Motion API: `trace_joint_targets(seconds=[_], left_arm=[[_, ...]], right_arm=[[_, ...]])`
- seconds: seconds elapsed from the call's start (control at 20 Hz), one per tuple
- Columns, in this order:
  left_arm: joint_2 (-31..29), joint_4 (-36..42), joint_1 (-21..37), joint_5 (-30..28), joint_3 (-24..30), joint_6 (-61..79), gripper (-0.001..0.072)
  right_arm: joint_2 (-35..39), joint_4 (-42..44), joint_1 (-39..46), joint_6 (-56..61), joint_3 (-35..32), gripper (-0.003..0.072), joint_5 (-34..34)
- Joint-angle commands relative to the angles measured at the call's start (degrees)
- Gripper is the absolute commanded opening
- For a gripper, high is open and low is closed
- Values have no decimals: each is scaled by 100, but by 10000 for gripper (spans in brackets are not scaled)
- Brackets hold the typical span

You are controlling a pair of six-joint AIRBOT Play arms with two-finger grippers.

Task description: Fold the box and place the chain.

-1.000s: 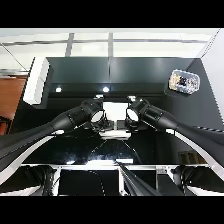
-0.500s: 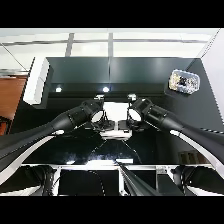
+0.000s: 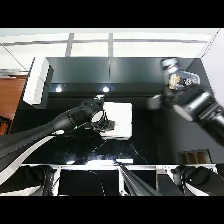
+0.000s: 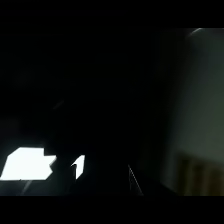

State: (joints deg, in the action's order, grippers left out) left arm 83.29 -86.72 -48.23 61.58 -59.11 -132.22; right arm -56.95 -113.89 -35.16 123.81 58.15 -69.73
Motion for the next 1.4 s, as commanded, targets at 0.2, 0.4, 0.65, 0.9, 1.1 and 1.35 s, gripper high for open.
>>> trace_joint_targets(seconds=[0.2,0.4,0.65,0.9,1.1,1.35], left_arm=[[0,0,2,-7,-2,0,26],[0,22,2,7,-2,0,26],[0,31,2,-24,-2,-2,27],[0,44,2,17,-2,0,27],[0,44,2,13,-2,0,26],[0,44,2,13,-2,0,26]], right_arm=[[-1034,592,3801,-577,50,720,2835],[-2997,2824,4885,-2562,2201,720,1322],[-4605,2822,5003,-2730,3952,720,254],[-4992,2247,5003,-2398,4107,661,264],[-5088,2199,5005,-2398,4107,661,387],[-5335,2367,5003,-2398,4107,592,404]])
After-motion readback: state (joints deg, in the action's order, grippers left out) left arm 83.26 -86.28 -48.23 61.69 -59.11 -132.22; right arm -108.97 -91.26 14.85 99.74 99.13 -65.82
